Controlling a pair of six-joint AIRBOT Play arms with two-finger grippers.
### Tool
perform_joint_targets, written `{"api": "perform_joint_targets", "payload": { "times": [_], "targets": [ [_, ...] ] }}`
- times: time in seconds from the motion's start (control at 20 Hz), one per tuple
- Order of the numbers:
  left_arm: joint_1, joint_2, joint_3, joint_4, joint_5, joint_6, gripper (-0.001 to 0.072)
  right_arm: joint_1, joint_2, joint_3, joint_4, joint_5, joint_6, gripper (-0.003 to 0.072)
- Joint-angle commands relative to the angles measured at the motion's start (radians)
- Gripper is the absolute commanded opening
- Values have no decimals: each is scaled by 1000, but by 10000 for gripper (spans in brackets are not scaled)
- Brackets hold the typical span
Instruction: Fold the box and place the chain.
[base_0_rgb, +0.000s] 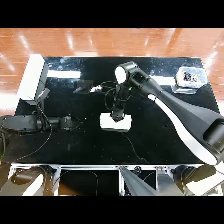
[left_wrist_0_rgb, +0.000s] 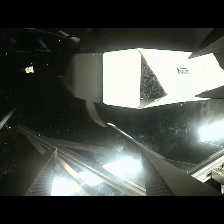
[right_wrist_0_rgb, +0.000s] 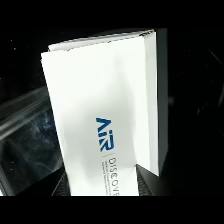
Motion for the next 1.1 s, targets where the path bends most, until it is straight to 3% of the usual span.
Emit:
{"api": "perform_joint_targets", "payload": {
  "times": [0.0,1.05],
  "targets": [
    [0,-1,0,0,0,0,623,0,4,1,-2,0,0,469],
    [0,-1,0,0,1,0,623,5,4,0,-2,-27,52,469]
  ]
}}
